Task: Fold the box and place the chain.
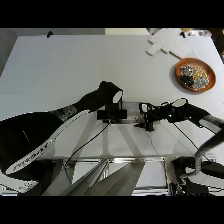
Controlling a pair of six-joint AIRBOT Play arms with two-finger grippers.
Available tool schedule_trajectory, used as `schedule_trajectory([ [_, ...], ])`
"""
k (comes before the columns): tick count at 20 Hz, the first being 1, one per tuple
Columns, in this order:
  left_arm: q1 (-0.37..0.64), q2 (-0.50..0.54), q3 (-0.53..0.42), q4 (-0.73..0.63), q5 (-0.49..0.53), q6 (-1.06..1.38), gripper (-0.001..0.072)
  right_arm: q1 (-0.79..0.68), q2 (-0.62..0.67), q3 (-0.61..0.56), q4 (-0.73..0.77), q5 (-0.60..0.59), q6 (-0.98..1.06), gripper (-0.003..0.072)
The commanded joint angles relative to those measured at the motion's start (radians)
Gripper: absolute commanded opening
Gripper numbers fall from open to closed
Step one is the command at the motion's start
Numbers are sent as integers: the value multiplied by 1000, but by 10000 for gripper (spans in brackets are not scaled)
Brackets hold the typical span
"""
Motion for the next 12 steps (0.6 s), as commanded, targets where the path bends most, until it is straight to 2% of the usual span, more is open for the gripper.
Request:
schedule_trajectory([
  [1, 2, 10, 1, 14, -12, 33, 351, 0, 0, 0, -1, 2, -1, 337],
  [3, 2, 14, 1, 37, -30, 32, 340, 0, 0, 0, -1, 2, -2, 337],
  [4, 2, 16, 1, 44, -35, 32, 303, 0, 0, 0, -1, 2, -2, 337],
  [6, 2, 16, 1, 48, -28, 32, 84, 0, 0, 0, -2, 2, -2, 337],
  [7, 1, 14, 1, 48, -10, 32, 31, 0, 0, 0, -1, 2, -2, 337],
  [12, -10, 1, 0, 40, 36, 24, 35, 0, 0, 0, -1, 2, -2, 337],
])
